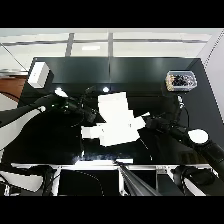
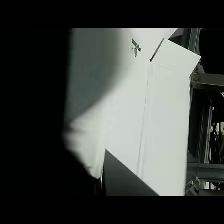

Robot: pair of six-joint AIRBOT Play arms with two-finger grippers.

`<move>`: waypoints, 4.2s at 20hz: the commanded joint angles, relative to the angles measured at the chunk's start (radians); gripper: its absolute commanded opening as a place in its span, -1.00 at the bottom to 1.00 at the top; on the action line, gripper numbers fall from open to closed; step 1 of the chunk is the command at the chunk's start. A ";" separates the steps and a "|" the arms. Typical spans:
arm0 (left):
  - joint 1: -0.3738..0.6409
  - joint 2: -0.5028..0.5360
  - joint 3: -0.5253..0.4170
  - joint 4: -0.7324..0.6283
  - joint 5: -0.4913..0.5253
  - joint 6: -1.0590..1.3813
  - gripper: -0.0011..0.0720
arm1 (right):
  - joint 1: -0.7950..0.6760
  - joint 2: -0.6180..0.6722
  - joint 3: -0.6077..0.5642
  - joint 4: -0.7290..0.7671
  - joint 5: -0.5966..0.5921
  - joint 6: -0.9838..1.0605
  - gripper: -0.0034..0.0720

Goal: Fold the box and place the chain.

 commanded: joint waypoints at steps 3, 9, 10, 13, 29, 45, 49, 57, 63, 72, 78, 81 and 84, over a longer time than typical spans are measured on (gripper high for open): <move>0.001 -0.001 0.001 0.000 -0.002 0.001 -0.89 | -0.001 0.000 0.000 -0.008 0.003 0.000 -0.30; 0.018 0.054 0.044 0.114 0.001 0.055 -0.91 | -0.242 0.025 0.152 -0.355 0.206 0.003 0.94; 0.018 0.082 0.043 0.114 0.010 0.108 -0.91 | -0.290 0.025 0.208 -0.436 0.250 -0.005 0.94; -0.018 0.191 0.025 0.084 0.071 0.271 -0.91 | -0.381 0.025 0.327 -0.635 0.284 -0.045 0.94; -0.109 0.228 -0.134 0.043 0.313 0.787 -0.91 | -0.387 0.002 0.336 -0.541 0.535 -0.483 0.94; -0.200 0.226 -0.134 0.254 0.466 0.569 -0.90 | -0.151 -0.056 0.208 -0.542 0.439 -0.619 0.94; -0.188 0.226 -0.134 0.254 0.462 0.569 -0.90 | -0.047 -0.063 0.161 -0.543 0.436 -0.686 0.94; -0.188 0.226 -0.134 0.254 0.462 0.569 -0.90 | 0.117 -0.237 0.162 -0.533 0.359 -0.769 0.94; -0.188 0.226 -0.134 0.254 0.462 0.569 -0.90 | 0.212 -0.253 0.162 -0.491 0.260 -0.772 0.94; -0.188 0.226 -0.134 0.254 0.462 0.569 -0.90 | 0.290 -0.253 0.162 -0.436 0.160 -0.771 0.94; -0.188 0.226 -0.134 0.254 0.462 0.569 -0.90 | 0.287 -0.248 0.210 -0.442 0.161 -0.743 0.94; -0.188 0.226 -0.134 0.254 0.462 0.569 -0.90 | 0.277 -0.244 0.232 -0.444 0.153 -0.735 0.94; -0.188 0.226 -0.134 0.254 0.462 0.569 -0.90 | 0.246 -0.243 0.238 -0.447 0.173 -0.702 0.94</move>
